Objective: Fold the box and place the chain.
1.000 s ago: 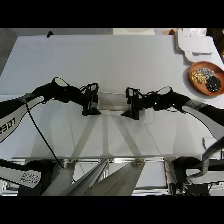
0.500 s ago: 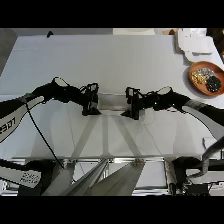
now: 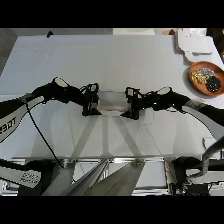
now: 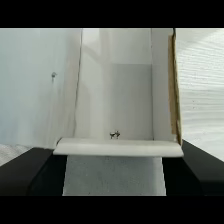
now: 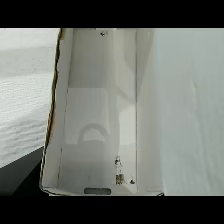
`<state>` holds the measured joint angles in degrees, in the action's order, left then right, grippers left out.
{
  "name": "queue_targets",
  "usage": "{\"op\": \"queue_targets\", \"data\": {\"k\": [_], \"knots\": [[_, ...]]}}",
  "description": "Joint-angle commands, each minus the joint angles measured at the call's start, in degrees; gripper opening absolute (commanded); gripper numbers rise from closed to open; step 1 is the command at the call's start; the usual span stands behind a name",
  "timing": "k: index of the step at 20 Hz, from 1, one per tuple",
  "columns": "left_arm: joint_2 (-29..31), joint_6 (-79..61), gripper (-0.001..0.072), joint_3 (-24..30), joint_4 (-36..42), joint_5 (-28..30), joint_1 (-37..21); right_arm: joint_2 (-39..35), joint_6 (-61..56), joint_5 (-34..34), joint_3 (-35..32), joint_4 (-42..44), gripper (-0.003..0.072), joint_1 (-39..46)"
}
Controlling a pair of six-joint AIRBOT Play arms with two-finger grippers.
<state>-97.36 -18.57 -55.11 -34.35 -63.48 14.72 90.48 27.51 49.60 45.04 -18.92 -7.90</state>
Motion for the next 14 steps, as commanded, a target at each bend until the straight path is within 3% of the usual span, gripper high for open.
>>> {"op": "queue_targets", "data": {"k": [1,4,5,14], "knots": [[0.04,-0.04,0.0261,-0.02,0.00,0.28,0.00,0.00,-0.02,-0.48,0.07,-0.35,0.0656,0.00],[0.04,-0.04,0.0261,-0.02,0.00,0.28,0.02,0.00,-0.02,-0.55,0.07,-0.35,0.0659,0.00],[0.04,-0.04,0.0261,-0.02,0.00,0.28,0.02,0.00,0.00,-0.85,0.07,-0.37,0.0698,0.00],[0.04,-0.04,0.0261,-0.02,0.00,0.28,0.02,-1.25,-0.28,-1.16,0.07,-7.50,0.0696,0.07]]}}
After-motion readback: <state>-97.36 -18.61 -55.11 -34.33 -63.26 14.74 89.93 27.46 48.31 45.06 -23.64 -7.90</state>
